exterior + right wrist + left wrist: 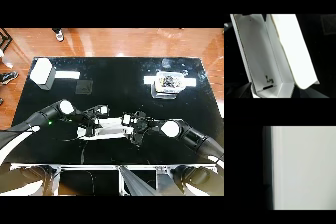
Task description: Fold the box and place the chain.
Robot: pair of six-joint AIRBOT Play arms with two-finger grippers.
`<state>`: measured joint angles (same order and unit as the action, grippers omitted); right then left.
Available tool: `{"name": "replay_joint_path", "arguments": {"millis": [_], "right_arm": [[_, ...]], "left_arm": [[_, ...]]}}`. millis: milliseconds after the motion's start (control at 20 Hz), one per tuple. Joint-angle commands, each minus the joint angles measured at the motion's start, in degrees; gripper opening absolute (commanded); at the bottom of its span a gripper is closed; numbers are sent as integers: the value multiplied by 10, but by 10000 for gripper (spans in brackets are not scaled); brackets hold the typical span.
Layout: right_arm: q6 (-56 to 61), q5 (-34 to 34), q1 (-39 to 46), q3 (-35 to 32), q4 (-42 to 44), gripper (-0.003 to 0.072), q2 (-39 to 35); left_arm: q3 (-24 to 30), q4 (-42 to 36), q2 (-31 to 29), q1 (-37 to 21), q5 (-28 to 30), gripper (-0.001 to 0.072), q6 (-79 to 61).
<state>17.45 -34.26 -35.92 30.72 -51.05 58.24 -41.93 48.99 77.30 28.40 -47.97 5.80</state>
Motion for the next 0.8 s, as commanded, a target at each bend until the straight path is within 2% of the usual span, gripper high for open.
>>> {"name": "replay_joint_path", "arguments": {"millis": [0,150,350,600,750], "right_arm": [[-3,-1,0,0,4,703,0],[-12,-2,0,0,12,704,1],[-84,-3,5,0,44,703,8],[-179,-27,58,0,166,703,28],[-197,-61,70,0,195,703,32]], "left_arm": [[0,0,0,0,-1,25,0],[0,0,-2,0,-10,25,0],[0,0,-3,0,-5,25,0],[0,0,-3,0,-2,25,0],[0,0,-3,0,3,25,0]]}}
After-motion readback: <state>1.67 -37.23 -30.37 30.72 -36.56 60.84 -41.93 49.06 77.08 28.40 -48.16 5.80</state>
